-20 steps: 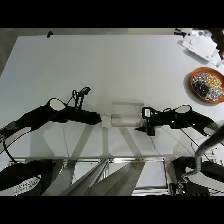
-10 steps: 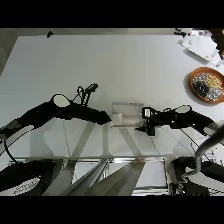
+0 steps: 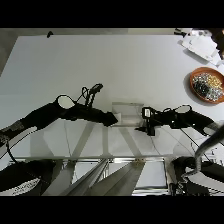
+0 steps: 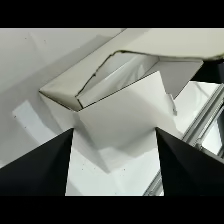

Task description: Fold the box and place the chain.

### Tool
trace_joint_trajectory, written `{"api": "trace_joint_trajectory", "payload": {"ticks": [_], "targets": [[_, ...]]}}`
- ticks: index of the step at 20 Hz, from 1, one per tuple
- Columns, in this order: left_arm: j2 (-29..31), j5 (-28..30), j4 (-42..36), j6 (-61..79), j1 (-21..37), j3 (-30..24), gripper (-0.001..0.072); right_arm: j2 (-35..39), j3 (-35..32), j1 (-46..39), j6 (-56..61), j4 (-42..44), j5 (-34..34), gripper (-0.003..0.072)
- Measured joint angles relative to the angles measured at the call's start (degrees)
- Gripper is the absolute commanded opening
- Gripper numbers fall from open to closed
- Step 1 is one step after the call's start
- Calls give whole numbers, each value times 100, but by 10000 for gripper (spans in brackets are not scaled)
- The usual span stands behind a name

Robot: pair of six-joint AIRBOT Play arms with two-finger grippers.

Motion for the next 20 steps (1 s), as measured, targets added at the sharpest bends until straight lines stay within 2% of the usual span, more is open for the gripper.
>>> {"api": "trace_joint_trajectory", "payload": {"ticks": [4,9,16,20], "targets": [[-98,107,273,-367,-181,240,575,0,0,-2,7,2,0,292],[-267,133,1064,-1445,-442,706,575,0,0,-4,9,7,-2,292],[-533,-389,2905,-3329,-846,1495,575,0,0,-2,-2,-4,-2,292],[-566,-857,3565,-4006,-922,1725,575,0,0,-2,-2,-2,-2,292]]}}
